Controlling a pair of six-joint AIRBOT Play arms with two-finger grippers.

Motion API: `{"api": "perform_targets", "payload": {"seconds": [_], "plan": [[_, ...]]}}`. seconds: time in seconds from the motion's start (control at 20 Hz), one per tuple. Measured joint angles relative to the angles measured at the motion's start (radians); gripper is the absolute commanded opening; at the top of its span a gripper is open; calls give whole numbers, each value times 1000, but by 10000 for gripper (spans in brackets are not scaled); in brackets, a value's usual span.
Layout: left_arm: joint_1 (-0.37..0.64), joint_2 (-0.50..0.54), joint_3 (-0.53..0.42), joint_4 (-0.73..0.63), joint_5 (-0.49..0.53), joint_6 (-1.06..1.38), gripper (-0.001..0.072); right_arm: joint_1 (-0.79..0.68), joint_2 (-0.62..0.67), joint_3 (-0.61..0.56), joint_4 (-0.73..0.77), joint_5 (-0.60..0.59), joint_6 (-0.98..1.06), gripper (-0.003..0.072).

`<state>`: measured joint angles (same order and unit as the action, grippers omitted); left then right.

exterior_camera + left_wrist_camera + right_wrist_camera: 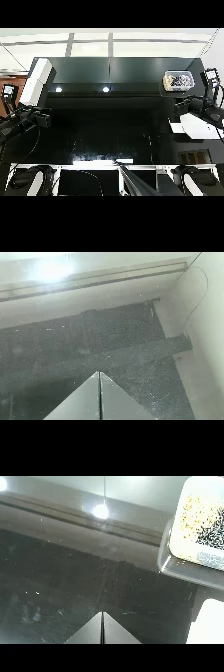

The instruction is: Fold the box and place the chain.

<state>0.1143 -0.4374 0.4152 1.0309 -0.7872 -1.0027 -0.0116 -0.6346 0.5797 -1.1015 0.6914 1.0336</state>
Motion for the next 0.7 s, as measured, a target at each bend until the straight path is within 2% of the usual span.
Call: {"api": "perform_targets", "payload": {"seconds": [0.7], "plan": [[0, 0, 0, -16, 2, -6, 29, 0, 0, 0, 2, 0, 0, 21]]}}
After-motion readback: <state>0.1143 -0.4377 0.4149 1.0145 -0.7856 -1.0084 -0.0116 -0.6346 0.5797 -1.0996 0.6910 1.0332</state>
